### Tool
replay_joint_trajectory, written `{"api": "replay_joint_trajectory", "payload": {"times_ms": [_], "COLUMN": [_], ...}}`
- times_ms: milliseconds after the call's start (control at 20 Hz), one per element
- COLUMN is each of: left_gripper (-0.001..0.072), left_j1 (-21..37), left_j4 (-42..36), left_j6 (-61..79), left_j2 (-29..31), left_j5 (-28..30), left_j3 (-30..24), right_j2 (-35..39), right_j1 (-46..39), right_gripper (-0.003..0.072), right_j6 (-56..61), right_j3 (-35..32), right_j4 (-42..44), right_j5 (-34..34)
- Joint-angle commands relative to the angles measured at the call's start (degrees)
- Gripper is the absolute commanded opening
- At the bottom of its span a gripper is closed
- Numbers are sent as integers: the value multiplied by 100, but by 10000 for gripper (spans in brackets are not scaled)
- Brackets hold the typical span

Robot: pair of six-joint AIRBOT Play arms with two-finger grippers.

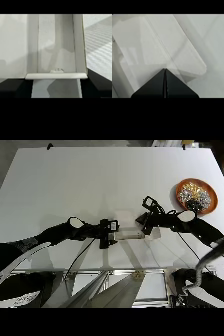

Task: Fold the box and place the chain.

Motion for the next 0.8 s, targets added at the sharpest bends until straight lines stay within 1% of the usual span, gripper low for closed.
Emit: {"api": "replay_joint_trajectory", "payload": {"times_ms": [0,150,300,400,500,550,600,650,750], "left_gripper": [363,363,363,363,363,363,363,363,363], "left_j1": [-2,-2,-2,-2,-2,-2,-2,-2,-2], "left_j4": [4,4,4,4,4,4,4,2,4], "left_j6": [4,4,4,4,4,4,4,4,4], "left_j2": [4,4,4,4,4,4,4,4,4], "left_j5": [4,7,7,4,4,4,4,4,4], "left_j3": [4,2,4,4,4,4,4,4,4], "right_j2": [297,1132,1742,1762,1635,1534,1427,1303,1110], "right_j1": [7,-50,-247,-271,-269,-267,-267,-267,-267], "right_gripper": [17,17,17,17,18,96,236,272,271], "right_j6": [791,1207,1180,1117,557,116,-330,-710,-1174], "right_j3": [17,17,17,2,-74,-116,-138,-146,-146], "right_j4": [-457,-1495,-2785,-3482,-3440,-3309,-3187,-3077,-2861], "right_j5": [310,455,793,1143,1239,1263,1261,1279,1338]}}
